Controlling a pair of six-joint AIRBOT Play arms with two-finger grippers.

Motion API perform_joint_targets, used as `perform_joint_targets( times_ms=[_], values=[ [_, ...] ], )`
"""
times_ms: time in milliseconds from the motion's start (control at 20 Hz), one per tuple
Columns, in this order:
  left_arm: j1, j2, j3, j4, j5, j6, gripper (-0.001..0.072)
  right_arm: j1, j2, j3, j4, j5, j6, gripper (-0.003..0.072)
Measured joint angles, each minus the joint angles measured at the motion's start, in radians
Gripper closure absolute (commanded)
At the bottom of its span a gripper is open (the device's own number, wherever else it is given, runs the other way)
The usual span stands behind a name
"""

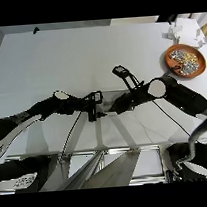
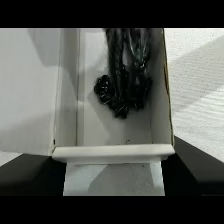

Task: Fold the box and place the chain.

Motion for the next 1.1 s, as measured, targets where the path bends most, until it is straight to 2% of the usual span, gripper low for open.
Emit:
perform_joint_targets(
  times_ms=[150,350,500,650,750,850,1100],
  values=[
    [0.000,0.000,0.000,0.000,0.000,0.000,0.0503,0.002,-0.005,0.000,-0.002,-0.011,0.016,0.0490],
    [0.000,0.000,0.000,0.000,0.000,0.000,0.0503,-0.055,0.085,0.000,-0.023,0.037,0.019,0.0533],
    [0.000,0.000,0.000,0.000,0.000,0.000,0.0503,-0.172,0.183,0.000,-0.121,0.096,0.030,0.0530],
    [0.000,0.000,0.000,0.000,0.000,0.000,0.0503,-0.324,0.217,0.000,-0.246,0.114,0.055,0.0500],
    [0.000,0.000,0.000,0.000,0.000,0.000,0.0503,-0.417,0.202,0.000,-0.321,0.097,0.067,0.0475],
    [0.000,0.000,0.000,0.000,0.000,0.000,0.0503,-0.495,0.159,0.000,-0.376,0.063,0.072,0.0399],
    [0.000,0.000,0.000,0.000,0.000,0.000,0.0503,-0.608,-0.005,0.000,-0.432,-0.084,0.086,0.0396]
  ],
)
